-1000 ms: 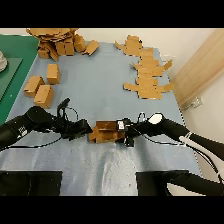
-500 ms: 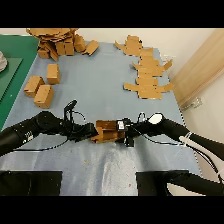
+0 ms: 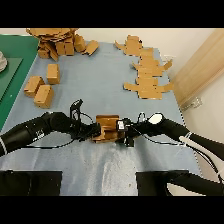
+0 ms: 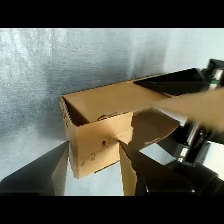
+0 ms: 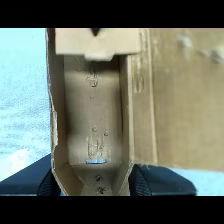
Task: Fold the box.
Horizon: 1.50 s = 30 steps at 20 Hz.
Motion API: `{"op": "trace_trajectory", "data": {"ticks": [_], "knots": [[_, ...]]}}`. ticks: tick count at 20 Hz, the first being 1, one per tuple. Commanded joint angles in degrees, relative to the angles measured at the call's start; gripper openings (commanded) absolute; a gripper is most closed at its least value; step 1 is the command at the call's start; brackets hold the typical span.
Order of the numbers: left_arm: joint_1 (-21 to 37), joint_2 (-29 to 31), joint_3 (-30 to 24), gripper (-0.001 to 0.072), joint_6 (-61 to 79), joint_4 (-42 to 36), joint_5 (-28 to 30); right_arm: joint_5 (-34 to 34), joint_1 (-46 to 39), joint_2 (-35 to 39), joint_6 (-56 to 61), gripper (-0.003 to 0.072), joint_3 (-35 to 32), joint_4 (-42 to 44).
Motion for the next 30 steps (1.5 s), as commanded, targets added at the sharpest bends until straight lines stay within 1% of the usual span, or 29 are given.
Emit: {"op": "trace_trajectory", "data": {"ticks": [1, 5, 9, 11, 13, 14, 16, 23, 26, 30], "knots": [[-2.78, -2.51, 4.17, 0.0443, -8.96, 11.23, -4.52, 0.0, 0.0, -0.02, 0.0, 0.0481, -0.02, 0.0], [-4.22, -5.88, 8.28, 0.0443, -10.71, 11.8, -7.19, 0.0, 0.0, -0.02, 0.0, 0.0481, -0.02, 0.0], [-5.77, -8.61, 10.8, 0.0443, -16.5, 13.49, -9.57, 0.04, 0.0, -0.02, 0.02, 0.0481, -0.02, 0.0], [-7.15, -9.16, 12.37, 0.0442, -21.59, 18.69, -11.74, 0.02, 0.0, -0.02, 0.02, 0.0481, -0.02, 0.0], [-8.22, -9.55, 14.32, 0.0443, -28.04, 26.43, -16.33, 0.02, 0.0, -0.02, 0.02, 0.0481, -0.02, 0.02], [-8.52, -9.94, 15.28, 0.0442, -29.46, 28.35, -18.36, 0.02, 0.0, -0.02, 0.02, 0.0481, -0.02, 0.0], [-9.11, -11.15, 16.74, 0.0442, -30.18, 28.96, -19.21, 0.0, 0.0, -0.02, 0.02, 0.0481, -0.02, 0.0], [-12.0, -19.96, 24.04, 0.0443, -30.93, 29.81, -19.63, 0.0, 0.0, -0.02, 0.02, 0.0481, -0.02, 0.02], [-12.17, -22.29, 25.83, 0.0443, -30.91, 30.03, -22.71, 0.0, 0.0, -0.02, 0.0, 0.0481, -0.02, 0.02], [-13.49, -23.96, 27.21, 0.0442, -31.58, 33.09, -24.28, 0.0, 0.0, -0.02, 0.02, 0.0481, -0.02, 0.02]]}}
